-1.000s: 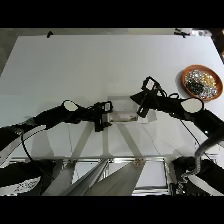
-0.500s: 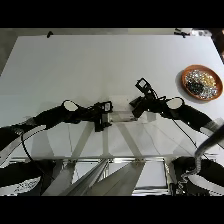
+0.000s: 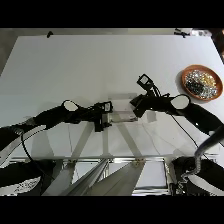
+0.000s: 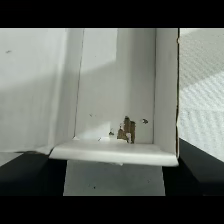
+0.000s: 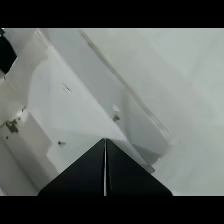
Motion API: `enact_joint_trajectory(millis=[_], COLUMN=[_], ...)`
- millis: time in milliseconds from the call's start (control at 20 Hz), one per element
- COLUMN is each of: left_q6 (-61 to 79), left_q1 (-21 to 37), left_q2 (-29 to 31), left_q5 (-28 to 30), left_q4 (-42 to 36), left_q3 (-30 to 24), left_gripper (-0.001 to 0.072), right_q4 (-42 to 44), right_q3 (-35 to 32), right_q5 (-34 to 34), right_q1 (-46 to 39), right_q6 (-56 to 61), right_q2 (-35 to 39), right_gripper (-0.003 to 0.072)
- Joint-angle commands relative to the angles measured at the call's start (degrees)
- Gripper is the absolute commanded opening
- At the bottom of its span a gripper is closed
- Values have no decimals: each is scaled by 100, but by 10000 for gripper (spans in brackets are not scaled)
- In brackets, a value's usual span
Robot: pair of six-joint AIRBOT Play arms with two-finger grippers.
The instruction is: Fold the box and place the chain.
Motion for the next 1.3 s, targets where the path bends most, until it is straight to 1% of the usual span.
enact_joint_trajectory(millis=[0, 150, 200, 250, 300, 350, 400, 450, 500, 600, 700, 850, 900, 1050, 1100, 1250], left_q6=[0, 0, 0, 0, 0, -2, 0, 0, 0, 0, 0, 0, 0, 0, 0, 0], left_q1=[-4, -2, -4, -4, -4, -4, -4, -4, -4, -4, -4, -4, -4, -4, -4, -4], left_q2=[2, 2, 2, 2, 2, 2, 2, 2, 2, 2, 2, 2, 2, 2, 2, 2], left_q5=[4, 4, 4, 4, 7, 2, 4, 7, 4, 4, 4, 4, 4, 7, 4, 4], left_q4=[-2, -2, -2, -2, -2, -2, -2, -2, -2, -2, -2, -2, -2, -2, -2, -2], left_q3=[-2, -2, -2, -2, -2, -2, -2, -2, -2, -2, -2, -2, -2, -2, -2, -2], left_gripper=[153, 153, 153, 153, 153, 153, 153, 153, 153, 153, 153, 153, 153, 153, 153, 153], right_q4=[-1897, -3305, -3569, -3633, -3539, -3390, -3233, -3095, -2983, -2651, -2284, -1982, -1871, -1676, -1676, -1631], right_q3=[55, 39, 13, -55, -155, -267, -341, -376, -376, -376, -374, -374, -374, -374, -374, -374], right_q5=[1071, 2424, 2691, 2754, 2583, 2256, 1978, 1725, 1517, 1139, 935, 831, 828, 697, 684, 688], right_q1=[0, 0, 0, 0, 0, 2, 2, 2, 2, 2, 2, 2, 2, 2, 2, 22], right_q6=[931, 876, 782, 573, 363, 83, -225, -577, -826, -1119, -1366, -1744, -1888, -2181, -2317, -2581], right_q2=[721, 883, 850, 820, 809, 800, 763, 686, 595, 358, 127, -118, -140, -140, -140, -142], right_gripper=[12, 11, 11, 11, 11, 17, 86, 205, 247, 244, 235, 226, 215, 212, 163, 159])
